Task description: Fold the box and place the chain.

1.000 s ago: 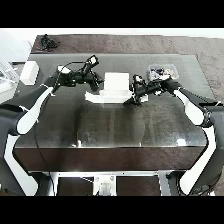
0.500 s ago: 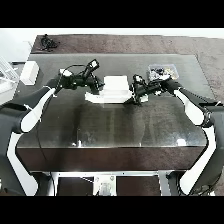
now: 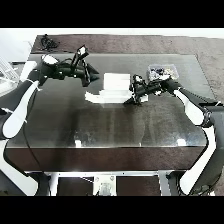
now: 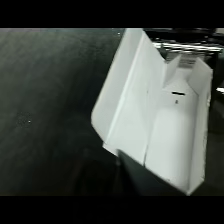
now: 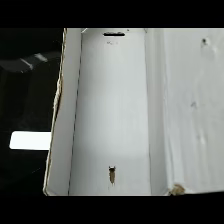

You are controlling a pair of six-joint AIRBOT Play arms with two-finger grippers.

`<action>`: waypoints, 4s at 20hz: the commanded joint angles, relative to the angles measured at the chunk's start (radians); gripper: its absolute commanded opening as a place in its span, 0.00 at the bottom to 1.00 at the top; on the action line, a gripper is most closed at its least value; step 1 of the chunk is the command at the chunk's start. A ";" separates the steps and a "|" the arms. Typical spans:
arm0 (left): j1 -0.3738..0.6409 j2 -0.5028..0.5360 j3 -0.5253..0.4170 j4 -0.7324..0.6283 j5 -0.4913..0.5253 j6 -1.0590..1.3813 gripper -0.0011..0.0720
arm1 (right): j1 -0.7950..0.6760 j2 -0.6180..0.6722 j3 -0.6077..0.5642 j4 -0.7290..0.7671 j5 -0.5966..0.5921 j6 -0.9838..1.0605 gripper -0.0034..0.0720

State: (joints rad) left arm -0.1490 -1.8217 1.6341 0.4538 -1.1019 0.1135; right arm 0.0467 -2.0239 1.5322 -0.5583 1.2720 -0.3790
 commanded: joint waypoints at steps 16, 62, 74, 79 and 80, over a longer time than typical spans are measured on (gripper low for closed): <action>-0.071 -0.020 -0.078 0.286 0.055 -0.055 0.97 | 0.000 0.000 0.000 0.001 0.001 0.000 0.82; -0.142 -0.083 -0.077 0.216 0.090 0.000 0.40 | 0.000 0.000 0.000 0.001 0.001 0.000 0.82; -0.142 -0.116 -0.078 0.091 0.068 0.015 0.40 | 0.000 0.000 0.000 0.001 0.001 0.000 0.82; -0.142 -0.130 -0.077 0.055 0.074 0.019 0.28 | 0.000 0.000 0.000 0.001 0.001 0.000 0.82; -0.142 -0.130 -0.077 0.043 0.074 0.020 0.18 | 0.000 0.000 0.000 0.001 0.001 0.000 0.82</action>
State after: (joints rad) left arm -0.2901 -1.9469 1.5566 0.5304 -1.0286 0.1299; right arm 0.0467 -2.0239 1.5322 -0.5583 1.2728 -0.3794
